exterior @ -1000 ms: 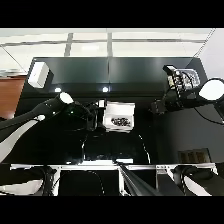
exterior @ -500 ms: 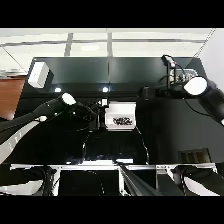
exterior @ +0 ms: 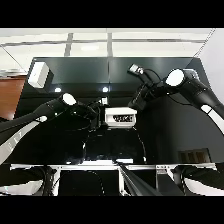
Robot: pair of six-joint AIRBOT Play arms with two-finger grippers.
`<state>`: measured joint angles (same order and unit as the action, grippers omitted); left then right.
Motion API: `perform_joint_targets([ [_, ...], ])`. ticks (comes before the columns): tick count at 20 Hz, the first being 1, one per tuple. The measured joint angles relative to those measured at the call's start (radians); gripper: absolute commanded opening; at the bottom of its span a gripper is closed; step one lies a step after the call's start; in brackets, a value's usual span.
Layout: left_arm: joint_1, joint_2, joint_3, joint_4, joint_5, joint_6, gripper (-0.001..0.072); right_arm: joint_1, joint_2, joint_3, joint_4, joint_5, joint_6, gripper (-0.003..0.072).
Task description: Fold the box and place the chain.
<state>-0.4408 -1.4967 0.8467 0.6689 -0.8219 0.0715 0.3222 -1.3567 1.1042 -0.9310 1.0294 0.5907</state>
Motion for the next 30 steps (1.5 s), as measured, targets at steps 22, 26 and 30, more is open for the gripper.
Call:
perform_joint_targets([
  [22,0.0,0.0,0.0,0.002,0.003,-0.001,0.0399,0.055,-0.003,-0.061,0.015,0.102,-0.23,0.0256],
  [26,0.0,0.0,0.0,0.003,0.003,0.0,0.0398,0.055,-0.003,-0.061,0.015,0.109,-0.22,0.0256],
  [30,0.0,0.0,0.0,0.003,0.003,-0.001,0.0399,0.055,-0.003,-0.063,0.014,0.115,-0.217,0.0258],
])
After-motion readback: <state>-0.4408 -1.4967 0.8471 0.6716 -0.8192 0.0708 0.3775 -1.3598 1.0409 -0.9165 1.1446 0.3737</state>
